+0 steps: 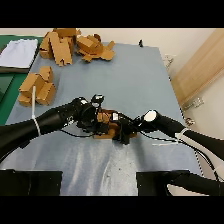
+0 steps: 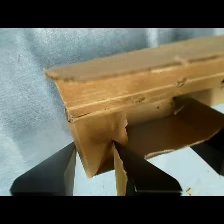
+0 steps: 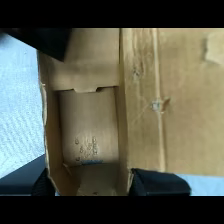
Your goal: Fold the box.
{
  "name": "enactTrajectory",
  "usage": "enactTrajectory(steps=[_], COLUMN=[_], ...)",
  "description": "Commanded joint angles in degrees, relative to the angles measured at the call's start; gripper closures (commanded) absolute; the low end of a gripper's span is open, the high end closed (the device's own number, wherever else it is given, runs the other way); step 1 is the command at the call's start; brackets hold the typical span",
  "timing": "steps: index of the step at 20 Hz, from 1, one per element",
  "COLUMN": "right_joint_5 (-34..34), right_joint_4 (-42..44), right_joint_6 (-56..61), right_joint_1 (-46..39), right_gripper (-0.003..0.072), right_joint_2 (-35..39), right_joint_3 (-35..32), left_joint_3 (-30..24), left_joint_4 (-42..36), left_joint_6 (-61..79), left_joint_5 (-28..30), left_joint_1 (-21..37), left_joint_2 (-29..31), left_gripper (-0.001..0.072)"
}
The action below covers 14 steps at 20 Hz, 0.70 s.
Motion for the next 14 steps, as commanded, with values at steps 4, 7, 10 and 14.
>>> enactTrajectory(steps=[4, 7, 10, 14], right_joint_5=[0.0, 0.0, 0.0, 0.0], right_joint_4=[0.0, 0.0, 0.0, 0.0], right_joint_6=[0.0, 0.0, 0.0, 0.0], right_joint_1=[0.0, 0.0, 0.0, 0.0], right_gripper=[0.0243, 0.0243, 0.0243, 0.0243], right_joint_2=[0.0, 0.0, 0.0, 0.0], right_joint_3=[0.0, 0.0, 0.0, 0.0], left_joint_3=[5.2, 7.9, 8.9, 8.9], left_joint_4=[4.4, 5.5, 5.7, 8.5], left_joint_6=[-6.4, -8.2, -11.5, -14.4], left_joint_5=[-2.7, -6.9, -7.3, -8.0], left_joint_1=[-1.1, -1.7, -2.6, -4.3], left_joint_2=[-4.7, -7.5, -9.0, -9.2], left_gripper=[0.0347, 0.0347, 0.0348, 0.0349])
